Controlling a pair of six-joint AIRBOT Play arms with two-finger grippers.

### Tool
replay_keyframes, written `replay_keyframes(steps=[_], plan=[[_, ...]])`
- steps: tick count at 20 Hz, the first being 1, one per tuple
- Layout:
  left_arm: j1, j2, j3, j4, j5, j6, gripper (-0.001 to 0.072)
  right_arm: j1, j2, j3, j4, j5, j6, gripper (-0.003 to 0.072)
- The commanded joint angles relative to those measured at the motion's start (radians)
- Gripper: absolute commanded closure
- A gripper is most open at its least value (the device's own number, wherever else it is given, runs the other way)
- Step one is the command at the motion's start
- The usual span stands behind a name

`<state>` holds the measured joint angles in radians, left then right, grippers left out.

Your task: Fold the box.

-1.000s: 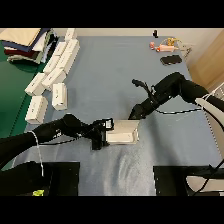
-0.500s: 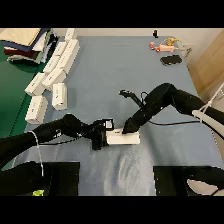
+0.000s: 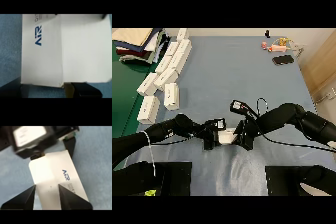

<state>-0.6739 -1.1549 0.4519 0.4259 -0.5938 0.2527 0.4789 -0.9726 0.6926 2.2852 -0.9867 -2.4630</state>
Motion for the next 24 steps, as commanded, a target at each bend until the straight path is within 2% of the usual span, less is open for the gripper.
replay_keyframes(steps=[1,4,10,12,17,19,20,21,22,23,24], plan=[[0.000,0.000,0.000,0.000,0.000,0.001,0.0183,0.058,0.037,-0.016,-0.075,0.065,-0.123,0.0231],[0.000,0.000,0.000,0.000,0.000,0.001,0.0183,0.064,0.035,-0.015,-0.193,0.136,-0.123,0.0232],[0.000,0.000,0.000,0.000,0.000,0.001,0.0183,0.065,0.035,-0.015,-0.208,0.146,-0.123,0.0225],[0.000,0.000,0.000,0.000,0.000,0.001,0.0183,0.065,0.044,-0.015,-0.190,0.107,-0.122,0.0099],[0.000,0.000,0.000,0.000,0.000,0.001,0.0183,0.062,0.142,-0.001,-0.195,0.091,-0.031,0.0097],[0.000,0.000,0.000,0.000,0.000,0.001,0.0183,0.060,0.186,0.010,-0.257,0.122,0.101,0.0104],[0.000,0.000,0.000,0.000,0.000,0.001,0.0183,0.057,0.200,0.015,-0.308,0.155,0.188,0.0166],[0.000,0.000,0.000,0.000,0.000,0.001,0.0183,0.050,0.206,0.020,-0.350,0.195,0.259,0.0320],[0.000,0.000,0.000,0.000,0.000,0.001,0.0183,0.041,0.205,0.025,-0.383,0.241,0.308,0.0433],[0.000,0.000,0.000,0.000,0.000,0.001,0.0183,0.028,0.201,0.029,-0.389,0.270,0.316,0.0467],[0.000,0.000,0.000,0.000,0.000,0.001,0.0183,0.018,0.192,0.039,-0.388,0.281,0.316,0.0467]])
